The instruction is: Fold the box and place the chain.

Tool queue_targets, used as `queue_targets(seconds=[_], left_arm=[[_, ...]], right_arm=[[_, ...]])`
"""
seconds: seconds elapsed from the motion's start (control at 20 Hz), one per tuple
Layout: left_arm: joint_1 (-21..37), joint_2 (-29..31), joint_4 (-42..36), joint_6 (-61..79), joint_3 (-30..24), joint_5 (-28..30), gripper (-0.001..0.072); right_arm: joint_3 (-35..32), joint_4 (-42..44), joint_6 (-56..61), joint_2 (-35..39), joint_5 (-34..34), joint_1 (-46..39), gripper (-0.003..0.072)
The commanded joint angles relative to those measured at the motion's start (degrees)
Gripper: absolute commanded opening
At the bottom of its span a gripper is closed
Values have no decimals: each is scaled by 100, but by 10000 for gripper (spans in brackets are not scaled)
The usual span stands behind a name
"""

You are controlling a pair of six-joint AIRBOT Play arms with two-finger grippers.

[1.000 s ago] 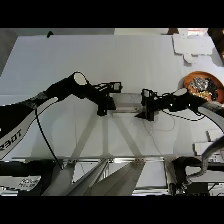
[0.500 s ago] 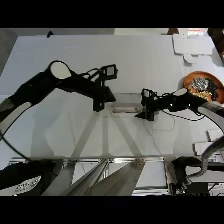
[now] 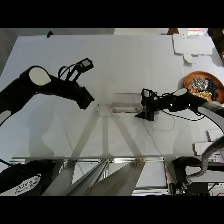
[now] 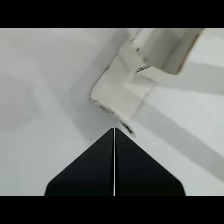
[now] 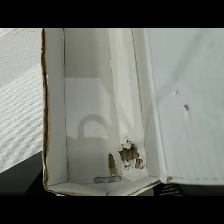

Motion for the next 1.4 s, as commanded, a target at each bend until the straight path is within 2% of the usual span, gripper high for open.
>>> queue_targets(seconds=[0.0,0.3,0.65,1.0,1.35], left_arm=[[94,-186,-184,-1019,-723,949,8],[70,-1233,-1130,-1445,-730,949,4],[-94,-1318,-1252,-1425,-730,1298,3],[-317,-1615,-1397,-1508,-728,1266,3],[-339,-1620,-2284,-986,-726,929,4]], right_arm=[[0,2,2,-2,0,2,500],[0,2,2,-2,2,2,500],[0,2,2,-2,0,2,500],[0,2,2,-2,2,2,500],[0,2,2,-2,0,2,500]])
